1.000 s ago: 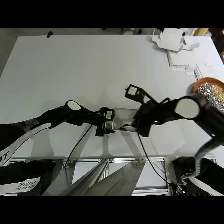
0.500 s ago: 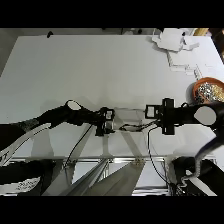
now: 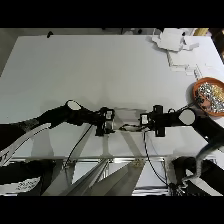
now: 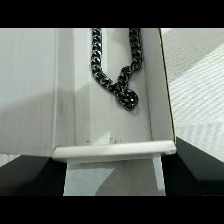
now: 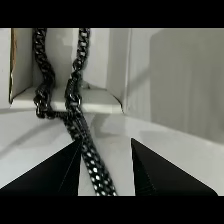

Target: Fold the box and place the chain.

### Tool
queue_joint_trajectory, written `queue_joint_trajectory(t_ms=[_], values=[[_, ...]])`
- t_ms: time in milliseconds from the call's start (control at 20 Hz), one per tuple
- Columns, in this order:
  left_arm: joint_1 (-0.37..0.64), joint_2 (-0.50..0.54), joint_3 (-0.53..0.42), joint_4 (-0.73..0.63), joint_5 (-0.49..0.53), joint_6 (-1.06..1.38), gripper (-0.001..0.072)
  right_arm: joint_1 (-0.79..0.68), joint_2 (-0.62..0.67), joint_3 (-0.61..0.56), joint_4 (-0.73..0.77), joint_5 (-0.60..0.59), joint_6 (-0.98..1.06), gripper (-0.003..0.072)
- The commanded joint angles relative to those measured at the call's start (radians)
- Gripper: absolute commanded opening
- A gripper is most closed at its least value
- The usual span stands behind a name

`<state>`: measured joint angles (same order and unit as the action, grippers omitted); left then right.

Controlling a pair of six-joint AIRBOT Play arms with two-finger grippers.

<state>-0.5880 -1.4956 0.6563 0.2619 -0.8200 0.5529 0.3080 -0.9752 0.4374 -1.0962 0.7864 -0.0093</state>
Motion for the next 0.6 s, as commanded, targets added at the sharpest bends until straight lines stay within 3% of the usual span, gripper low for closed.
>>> queue_joint_trajectory(t_ms=[0, 100, 200, 250, 450, 550], values=[[0.0, 0.001, 0.0, 0.0, 0.0, 0.0, 0.0363, -0.001, -0.077, -0.006, 0.047, -0.029, -0.076, 0.0314], [0.0, 0.001, 0.0, 0.0, 0.0, 0.0, 0.0363, -0.001, -0.078, -0.006, 0.047, -0.024, -0.075, 0.0242], [0.001, 0.001, 0.0, 0.0, 0.0, 0.0, 0.0363, -0.001, -0.077, -0.005, 0.046, -0.012, -0.073, 0.0068], [0.0, 0.001, 0.0, 0.0, 0.0, 0.0, 0.0363, 0.0, -0.068, -0.005, 0.04, 0.002, -0.066, 0.0017], [0.0, 0.001, 0.0, 0.0, 0.0, 0.0, 0.0363, 0.006, 0.086, 0.013, -0.132, 0.1, 0.068, 0.0016], [0.0, 0.001, 0.0, 0.0, 0.0, 0.0, 0.0363, 0.034, 0.15, 0.1, -0.267, 0.27, 0.129, 0.0016]])
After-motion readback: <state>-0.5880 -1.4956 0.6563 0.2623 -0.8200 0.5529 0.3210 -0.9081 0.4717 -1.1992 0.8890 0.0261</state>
